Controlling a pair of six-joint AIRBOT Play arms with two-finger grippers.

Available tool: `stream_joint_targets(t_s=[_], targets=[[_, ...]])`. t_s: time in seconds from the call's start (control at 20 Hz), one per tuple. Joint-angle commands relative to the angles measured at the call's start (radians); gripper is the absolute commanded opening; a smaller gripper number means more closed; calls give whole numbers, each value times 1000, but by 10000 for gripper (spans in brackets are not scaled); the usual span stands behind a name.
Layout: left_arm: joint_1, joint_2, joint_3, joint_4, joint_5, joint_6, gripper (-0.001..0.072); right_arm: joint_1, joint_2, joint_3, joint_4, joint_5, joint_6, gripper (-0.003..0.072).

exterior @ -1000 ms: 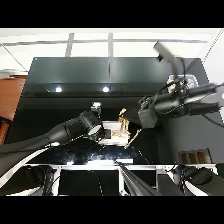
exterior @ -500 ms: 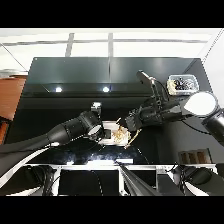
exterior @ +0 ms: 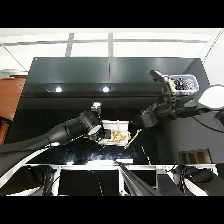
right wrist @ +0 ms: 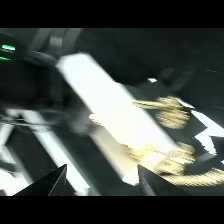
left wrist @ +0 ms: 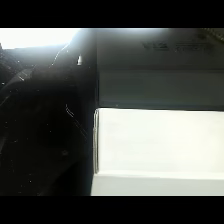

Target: Fold the box and place the chain.

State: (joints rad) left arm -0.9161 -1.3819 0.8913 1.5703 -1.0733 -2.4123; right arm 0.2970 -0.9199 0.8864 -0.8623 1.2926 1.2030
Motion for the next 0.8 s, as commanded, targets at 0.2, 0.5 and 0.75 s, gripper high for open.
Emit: stream_joint_targets(t_s=[0.2,0.5,0.75], targets=[[0,0,1,1,-3,0,31,-93,11,-188,-217,29,-359,521],[0,0,1,1,-3,1,31,62,11,-399,-183,-208,-607,691],[0,0,1,1,-5,1,31,212,11,-416,-184,-497,-719,718]])
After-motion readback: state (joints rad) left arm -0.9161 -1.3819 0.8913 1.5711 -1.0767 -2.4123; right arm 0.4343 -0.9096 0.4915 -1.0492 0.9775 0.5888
